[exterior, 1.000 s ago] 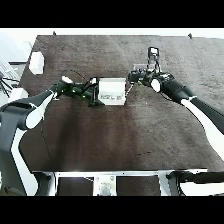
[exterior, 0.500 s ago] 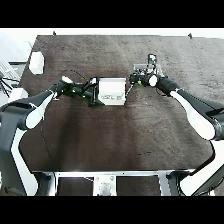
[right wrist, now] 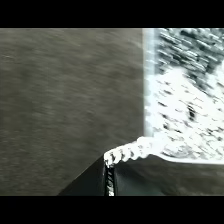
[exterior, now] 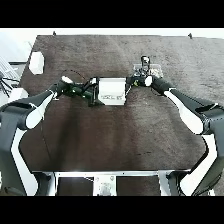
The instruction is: Fold the box and place the chain.
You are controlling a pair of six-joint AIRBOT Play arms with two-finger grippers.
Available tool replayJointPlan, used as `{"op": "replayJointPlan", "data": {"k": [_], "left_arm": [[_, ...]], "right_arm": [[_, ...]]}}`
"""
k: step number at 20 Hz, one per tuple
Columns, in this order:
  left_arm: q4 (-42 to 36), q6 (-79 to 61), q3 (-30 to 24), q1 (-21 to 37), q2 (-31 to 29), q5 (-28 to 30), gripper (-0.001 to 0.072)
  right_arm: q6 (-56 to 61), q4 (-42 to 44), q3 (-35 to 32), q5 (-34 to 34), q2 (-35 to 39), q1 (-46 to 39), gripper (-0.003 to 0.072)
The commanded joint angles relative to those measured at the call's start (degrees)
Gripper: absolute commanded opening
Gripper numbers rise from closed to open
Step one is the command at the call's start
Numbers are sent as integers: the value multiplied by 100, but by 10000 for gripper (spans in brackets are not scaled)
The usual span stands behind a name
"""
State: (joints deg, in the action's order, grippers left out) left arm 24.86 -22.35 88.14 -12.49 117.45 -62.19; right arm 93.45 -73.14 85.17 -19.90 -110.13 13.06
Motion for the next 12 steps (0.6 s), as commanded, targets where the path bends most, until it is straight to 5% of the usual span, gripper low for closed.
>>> {"op": "replayJointPlan", "data": {"k": [1,12], "left_arm": [[0,0,4,4,-2,-2,290],[0,0,4,4,-2,0,290]], "right_arm": [[-157,15,28,-155,260,44,8],[-44,-1906,31,-1220,4092,750,6]]}}
